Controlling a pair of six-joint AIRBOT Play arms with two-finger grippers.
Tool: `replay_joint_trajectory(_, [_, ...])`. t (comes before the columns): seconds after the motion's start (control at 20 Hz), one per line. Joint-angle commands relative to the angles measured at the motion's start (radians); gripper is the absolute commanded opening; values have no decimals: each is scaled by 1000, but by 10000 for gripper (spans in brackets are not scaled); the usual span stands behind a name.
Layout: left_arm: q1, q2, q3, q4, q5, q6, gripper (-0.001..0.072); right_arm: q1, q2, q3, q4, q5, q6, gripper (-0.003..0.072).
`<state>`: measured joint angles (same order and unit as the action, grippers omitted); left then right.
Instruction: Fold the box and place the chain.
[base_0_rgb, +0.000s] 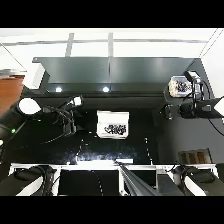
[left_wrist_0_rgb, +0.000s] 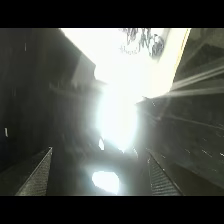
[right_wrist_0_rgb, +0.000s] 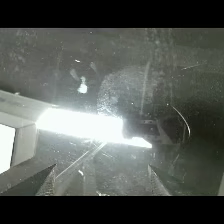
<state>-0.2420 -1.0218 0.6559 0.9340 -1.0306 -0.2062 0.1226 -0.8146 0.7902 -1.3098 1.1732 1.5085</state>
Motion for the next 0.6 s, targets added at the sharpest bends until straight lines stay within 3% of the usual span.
replay_joint_trajectory(0.0, [5,-93,-28,-180,71,311,699,1,1,-3,1,-24,26,704])
replay_joint_trajectory(0.55, [4,-256,-23,-294,21,508,697,1,0,-3,1,-26,29,704])
